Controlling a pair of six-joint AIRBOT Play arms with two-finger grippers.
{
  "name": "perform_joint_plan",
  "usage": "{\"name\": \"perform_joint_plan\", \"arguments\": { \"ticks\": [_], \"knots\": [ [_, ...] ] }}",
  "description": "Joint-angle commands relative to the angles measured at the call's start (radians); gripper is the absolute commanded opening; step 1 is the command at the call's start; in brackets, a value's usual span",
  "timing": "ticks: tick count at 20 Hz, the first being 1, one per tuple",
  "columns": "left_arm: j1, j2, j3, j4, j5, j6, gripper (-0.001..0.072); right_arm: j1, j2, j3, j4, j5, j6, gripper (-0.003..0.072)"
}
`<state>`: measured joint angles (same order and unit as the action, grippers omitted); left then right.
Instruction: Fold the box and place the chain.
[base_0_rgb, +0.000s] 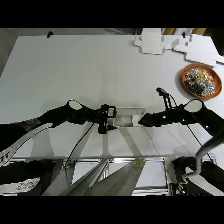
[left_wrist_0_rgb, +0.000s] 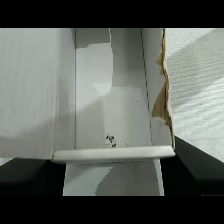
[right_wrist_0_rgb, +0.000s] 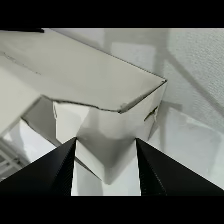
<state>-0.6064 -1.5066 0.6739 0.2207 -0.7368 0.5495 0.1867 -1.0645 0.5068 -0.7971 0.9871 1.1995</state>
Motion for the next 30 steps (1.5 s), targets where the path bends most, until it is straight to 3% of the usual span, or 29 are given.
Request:
{"name": "perform_joint_plan", "arguments": {
  "ticks": [1,9,17,22,27,30],
  "knots": [
    [0.000,0.000,0.000,0.000,0.000,0.000,0.0152,0.106,0.002,0.071,-0.206,-0.061,0.274,0.0419],
    [0.000,0.000,0.000,0.000,0.000,0.000,0.0152,0.265,-0.013,0.109,-0.386,-0.117,0.598,0.0419],
    [0.000,0.000,0.000,0.000,0.000,0.000,0.0152,0.392,-0.083,0.174,-0.603,-0.072,0.833,0.0419],
    [0.000,0.000,0.000,0.000,0.000,0.000,0.0152,0.423,-0.136,0.204,-0.621,-0.060,0.876,0.0397],
    [0.000,0.000,0.000,0.000,0.000,0.000,0.0152,0.430,-0.156,0.238,-0.636,-0.036,0.896,0.0276],
    [0.000,0.000,0.000,0.000,0.000,0.000,0.0152,0.438,-0.181,0.238,-0.643,-0.032,0.917,0.0161]
  ]
}}
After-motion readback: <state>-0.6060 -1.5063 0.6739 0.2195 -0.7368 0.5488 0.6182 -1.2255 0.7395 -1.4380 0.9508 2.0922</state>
